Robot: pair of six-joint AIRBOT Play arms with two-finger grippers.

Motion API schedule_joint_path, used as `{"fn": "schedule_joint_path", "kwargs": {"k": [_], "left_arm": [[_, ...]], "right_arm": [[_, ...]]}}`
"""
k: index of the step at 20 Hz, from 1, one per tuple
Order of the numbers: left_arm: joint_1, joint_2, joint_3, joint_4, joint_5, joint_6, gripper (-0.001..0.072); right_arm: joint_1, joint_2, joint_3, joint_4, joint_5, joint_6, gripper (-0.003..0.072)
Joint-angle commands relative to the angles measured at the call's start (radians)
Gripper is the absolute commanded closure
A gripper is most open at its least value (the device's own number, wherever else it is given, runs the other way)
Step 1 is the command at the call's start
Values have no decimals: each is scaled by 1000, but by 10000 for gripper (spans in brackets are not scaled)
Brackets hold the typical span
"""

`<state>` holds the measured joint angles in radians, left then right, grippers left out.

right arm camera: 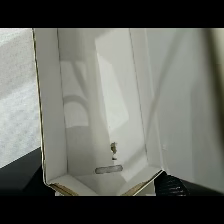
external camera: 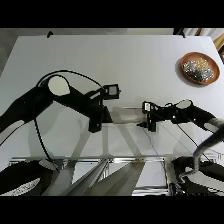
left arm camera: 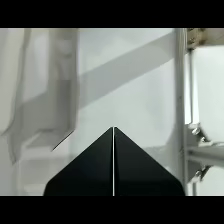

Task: Fold the box and place the chain.

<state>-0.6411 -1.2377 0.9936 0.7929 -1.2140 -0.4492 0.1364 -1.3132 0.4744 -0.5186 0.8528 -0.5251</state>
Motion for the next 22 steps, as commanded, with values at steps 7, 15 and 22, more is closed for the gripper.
{"fn": "schedule_joint_path", "kwargs": {"k": [7,15,22], "left_arm": [[-72,-192,0,-193,605,-74,702],[39,-319,0,-352,615,-185,707],[32,-374,0,-340,498,-180,706]], "right_arm": [[0,0,0,0,0,0,216],[0,0,0,0,0,0,216],[0,0,0,0,0,0,216]]}}
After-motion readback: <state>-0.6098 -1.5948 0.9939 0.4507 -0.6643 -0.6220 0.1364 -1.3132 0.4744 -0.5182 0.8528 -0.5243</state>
